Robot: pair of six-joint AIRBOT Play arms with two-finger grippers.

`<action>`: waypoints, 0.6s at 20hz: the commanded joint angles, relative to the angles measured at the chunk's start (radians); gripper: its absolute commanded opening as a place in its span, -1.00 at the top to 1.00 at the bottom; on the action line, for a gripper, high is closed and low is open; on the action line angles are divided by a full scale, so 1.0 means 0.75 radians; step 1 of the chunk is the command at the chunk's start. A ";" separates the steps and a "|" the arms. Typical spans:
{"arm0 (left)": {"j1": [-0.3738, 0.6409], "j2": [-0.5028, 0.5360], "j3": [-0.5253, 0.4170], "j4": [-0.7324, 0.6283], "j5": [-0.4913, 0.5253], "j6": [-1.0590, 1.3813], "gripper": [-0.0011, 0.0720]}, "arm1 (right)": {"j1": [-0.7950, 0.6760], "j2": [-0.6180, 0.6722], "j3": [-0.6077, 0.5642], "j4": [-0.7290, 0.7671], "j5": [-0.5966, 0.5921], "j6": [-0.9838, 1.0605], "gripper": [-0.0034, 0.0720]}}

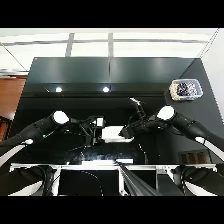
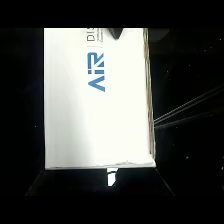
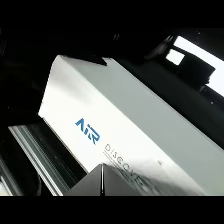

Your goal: Fold the box and place the chain.

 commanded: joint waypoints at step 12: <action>0.011 0.055 0.011 0.061 -0.008 -0.048 -0.98 | -0.792 0.453 0.105 -0.335 0.426 0.150 0.87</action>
